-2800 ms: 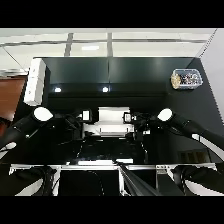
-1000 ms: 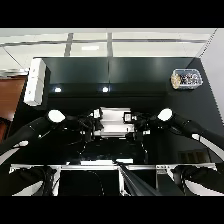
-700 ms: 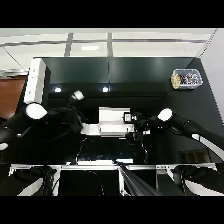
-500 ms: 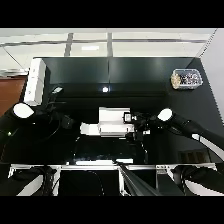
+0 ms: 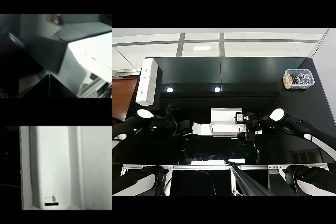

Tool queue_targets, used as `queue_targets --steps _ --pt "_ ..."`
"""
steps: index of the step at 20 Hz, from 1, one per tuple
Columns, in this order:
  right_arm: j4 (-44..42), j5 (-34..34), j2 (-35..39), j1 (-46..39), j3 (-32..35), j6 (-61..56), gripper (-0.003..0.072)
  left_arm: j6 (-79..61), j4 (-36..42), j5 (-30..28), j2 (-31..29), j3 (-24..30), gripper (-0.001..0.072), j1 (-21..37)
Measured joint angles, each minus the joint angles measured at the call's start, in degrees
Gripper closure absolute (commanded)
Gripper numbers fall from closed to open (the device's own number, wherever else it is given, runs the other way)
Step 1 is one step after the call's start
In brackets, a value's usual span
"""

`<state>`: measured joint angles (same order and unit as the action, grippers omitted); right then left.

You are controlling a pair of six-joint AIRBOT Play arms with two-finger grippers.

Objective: Fold the box and place the chain.

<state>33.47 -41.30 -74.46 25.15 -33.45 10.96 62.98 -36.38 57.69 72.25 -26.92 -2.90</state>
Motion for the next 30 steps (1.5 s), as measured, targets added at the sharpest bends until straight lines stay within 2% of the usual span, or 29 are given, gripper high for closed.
queue_targets --steps 5,6,7,8,9,13,15,18,23,30 --pt "0.00 0.00 0.00 0.00 0.00 0.00 0.0619 -6.73 6.99 1.20 2.78 -2.84 0.0685 -5.38" --pt "0.02 0.00 0.00 0.00 0.00 0.00 0.0619 -7.78 7.78 1.99 2.97 -3.65 0.0661 -5.60" --pt "0.02 0.00 0.00 0.00 0.00 0.00 0.0619 -8.55 8.35 2.99 3.10 -4.46 0.0526 -5.68" --pt "0.02 0.00 0.00 0.00 0.00 0.00 0.0619 -9.11 8.70 3.67 3.21 -5.38 0.0313 -5.68" --pt "0.00 -0.02 0.00 0.00 0.00 0.00 0.0619 -9.53 9.11 4.76 3.28 -6.21 0.0159 -5.68" --pt "0.02 -0.02 0.00 0.00 0.00 0.00 0.0619 -10.08 9.70 7.63 3.41 -8.96 0.0161 -6.58" --pt "0.02 0.00 0.00 0.00 0.00 -0.02 0.0619 -10.05 9.86 8.48 3.41 -9.81 0.0232 -8.04" --pt "0.00 0.00 0.00 0.00 0.00 -0.02 0.0619 -8.33 9.05 8.87 3.41 -11.17 0.0233 -10.71" --pt "0.00 -0.02 0.00 0.00 0.00 -0.02 0.0619 -0.39 1.97 7.58 3.43 -15.10 0.0269 -15.23" --pt "0.02 -0.02 0.00 0.00 0.00 -0.02 0.0619 17.16 -12.28 2.91 3.43 -20.61 0.0270 -23.47"
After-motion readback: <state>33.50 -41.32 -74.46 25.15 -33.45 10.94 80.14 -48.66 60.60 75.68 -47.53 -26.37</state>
